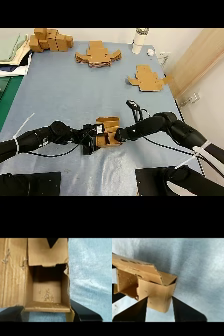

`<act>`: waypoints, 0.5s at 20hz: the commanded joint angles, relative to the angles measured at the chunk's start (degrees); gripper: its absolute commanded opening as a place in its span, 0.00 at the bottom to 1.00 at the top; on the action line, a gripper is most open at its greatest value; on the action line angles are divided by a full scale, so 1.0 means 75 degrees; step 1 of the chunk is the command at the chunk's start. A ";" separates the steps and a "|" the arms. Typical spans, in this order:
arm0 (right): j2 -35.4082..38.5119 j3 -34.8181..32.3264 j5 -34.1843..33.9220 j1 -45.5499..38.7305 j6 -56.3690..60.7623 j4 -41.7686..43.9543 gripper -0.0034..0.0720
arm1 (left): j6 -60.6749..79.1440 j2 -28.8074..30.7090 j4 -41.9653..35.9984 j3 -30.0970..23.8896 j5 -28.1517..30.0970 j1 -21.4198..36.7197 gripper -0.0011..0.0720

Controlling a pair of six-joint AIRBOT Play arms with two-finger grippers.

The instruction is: Fold the box.

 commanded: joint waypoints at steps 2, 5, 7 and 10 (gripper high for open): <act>-0.0647 0.0799 -0.0283 0.0831 0.1431 -0.1632 0.68 | 0.0000 -0.0003 0.0003 0.0003 0.0003 -0.0006 0.59; -0.1055 0.1311 -0.0574 0.1416 0.2343 -0.2366 0.67 | 0.0000 -0.0003 0.0003 0.0003 0.0003 -0.0006 0.59; -0.1416 0.1667 -0.1105 0.1789 0.3238 -0.2804 0.67 | 0.0003 -0.0003 0.0003 0.0003 0.0003 -0.0006 0.59; -0.1926 0.2171 -0.1772 0.2311 0.4217 -0.3538 0.67 | 0.0000 -0.0003 0.0000 0.0003 0.0003 -0.0006 0.59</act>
